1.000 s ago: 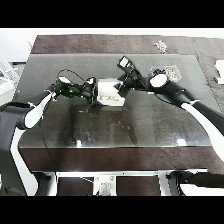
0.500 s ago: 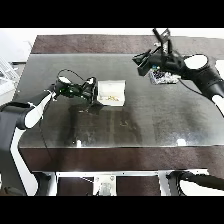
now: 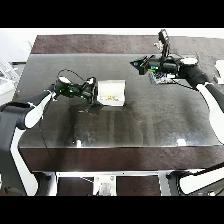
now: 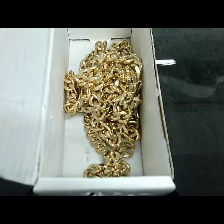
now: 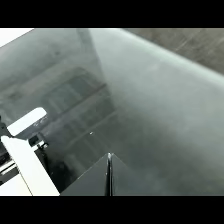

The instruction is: Fold the box and place the chain.

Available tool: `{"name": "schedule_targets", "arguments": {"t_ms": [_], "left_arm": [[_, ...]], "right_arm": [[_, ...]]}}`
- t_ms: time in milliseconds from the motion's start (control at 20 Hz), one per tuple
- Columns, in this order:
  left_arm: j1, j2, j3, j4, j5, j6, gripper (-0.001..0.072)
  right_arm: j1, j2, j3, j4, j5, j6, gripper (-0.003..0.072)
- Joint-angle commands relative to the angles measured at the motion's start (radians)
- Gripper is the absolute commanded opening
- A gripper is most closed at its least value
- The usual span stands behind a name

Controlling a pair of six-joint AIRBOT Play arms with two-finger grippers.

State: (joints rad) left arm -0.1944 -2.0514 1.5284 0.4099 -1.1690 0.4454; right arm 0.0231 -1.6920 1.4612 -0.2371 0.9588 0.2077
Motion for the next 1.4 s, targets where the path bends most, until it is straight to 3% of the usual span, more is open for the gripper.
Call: {"name": "schedule_targets", "arguments": {"t_ms": [0,300,550,800,1100,1350], "left_arm": [[0.0,0.001,0.001,0.0,0.0,0.0,0.0485],[0.0,0.001,0.001,0.0,0.0,0.0,0.0484],[0.0,0.001,0.001,0.0,0.0,0.0,0.0485],[0.0,0.001,0.001,0.0,0.001,0.0,0.0485],[0.0,0.001,0.001,0.0,0.001,0.0,0.0484],[0.0,0.001,0.001,0.0,0.0,0.0,0.0485]], "right_arm": [[0.001,-0.091,0.027,0.022,0.023,-0.012,0.0006],[0.067,-0.102,0.033,-0.145,-0.09,-0.089,0.0007],[0.081,-0.103,0.033,-0.177,-0.089,-0.088,0.0006],[0.084,-0.105,0.033,-0.195,0.0,-0.085,0.0006],[0.084,-0.1,0.034,-0.232,0.29,-0.085,0.0007],[0.096,-0.057,0.033,-0.254,0.311,-0.077,0.0005]]}}
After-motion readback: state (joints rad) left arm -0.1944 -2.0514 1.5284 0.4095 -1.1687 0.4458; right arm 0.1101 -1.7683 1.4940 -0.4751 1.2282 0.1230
